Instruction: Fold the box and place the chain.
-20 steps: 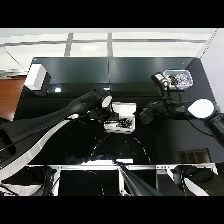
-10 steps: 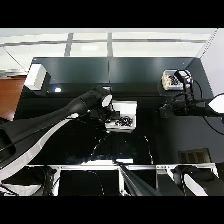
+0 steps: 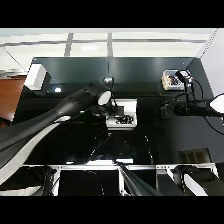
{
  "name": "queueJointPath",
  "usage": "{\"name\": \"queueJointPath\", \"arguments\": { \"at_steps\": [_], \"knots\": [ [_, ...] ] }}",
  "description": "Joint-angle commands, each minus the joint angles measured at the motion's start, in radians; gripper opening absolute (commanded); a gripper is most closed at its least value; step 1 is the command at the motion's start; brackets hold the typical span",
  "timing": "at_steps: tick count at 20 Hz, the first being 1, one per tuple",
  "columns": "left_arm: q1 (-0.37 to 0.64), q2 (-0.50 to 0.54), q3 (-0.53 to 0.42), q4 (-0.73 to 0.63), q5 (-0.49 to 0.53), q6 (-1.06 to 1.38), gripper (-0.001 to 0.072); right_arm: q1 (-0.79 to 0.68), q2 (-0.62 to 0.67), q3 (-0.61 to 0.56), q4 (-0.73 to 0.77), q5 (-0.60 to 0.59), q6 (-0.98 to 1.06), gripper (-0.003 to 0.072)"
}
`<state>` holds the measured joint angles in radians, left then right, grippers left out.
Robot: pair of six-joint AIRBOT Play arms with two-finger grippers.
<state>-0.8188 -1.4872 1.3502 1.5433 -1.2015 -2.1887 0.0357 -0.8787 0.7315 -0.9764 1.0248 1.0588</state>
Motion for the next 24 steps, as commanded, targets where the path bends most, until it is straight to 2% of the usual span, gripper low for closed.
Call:
{"name": "queueJointPath", "arguments": {
  "at_steps": [1,3,5,6,7,9,10,11,12,13,14,15,20,24],
  "knots": [
    [0.003,0.209,-0.033,0.184,-0.037,0.185,0.0535,0.000,0.000,0.000,-0.001,0.000,0.000,0.0337],
    [0.056,0.359,-0.153,0.309,0.006,0.198,0.0535,0.000,0.000,0.000,-0.001,0.000,0.000,0.0337],
    [0.204,0.478,-0.332,0.238,0.146,0.199,0.0535,0.000,0.000,0.000,0.000,0.000,0.001,0.0337],
    [0.295,0.512,-0.420,0.130,0.230,0.215,0.0534,0.000,0.000,0.000,0.000,0.000,0.008,0.0337],
    [0.396,0.526,-0.510,-0.043,0.325,0.296,0.0534,0.000,0.000,0.000,0.000,0.000,0.008,0.0337],
    [0.551,0.509,-0.657,-0.507,0.454,0.711,0.0534,0.000,0.000,0.000,0.000,0.000,0.008,0.0337],
    [0.612,0.483,-0.710,-0.763,0.449,0.985,0.0534,0.000,0.000,0.000,0.000,-0.001,0.010,0.0337],
    [0.653,0.451,-0.741,-0.962,0.393,1.248,0.0534,0.000,0.000,0.000,0.000,0.000,0.011,0.0337],
    [0.682,0.408,-0.752,-1.101,0.298,1.495,0.0534,0.000,0.000,0.000,0.000,0.000,0.015,0.0337],
    [0.689,0.359,-0.748,-1.172,0.207,1.669,0.0537,0.000,0.000,0.000,0.000,0.000,0.021,0.0337],
    [0.688,0.320,-0.742,-1.197,0.161,1.784,0.0562,0.000,0.000,0.000,0.000,0.000,0.023,0.0337],
    [0.677,0.280,-0.736,-1.220,0.138,1.919,0.0710,0.000,0.000,0.000,0.000,0.000,0.024,0.0337],
    [0.565,0.196,-0.720,-1.217,0.209,2.490,0.0711,0.000,0.000,0.000,0.000,0.000,0.049,0.0337],
    [0.445,0.160,-0.675,-1.011,0.333,2.592,0.0710,0.000,0.000,0.000,0.000,0.000,0.049,0.0337]
  ]
}}
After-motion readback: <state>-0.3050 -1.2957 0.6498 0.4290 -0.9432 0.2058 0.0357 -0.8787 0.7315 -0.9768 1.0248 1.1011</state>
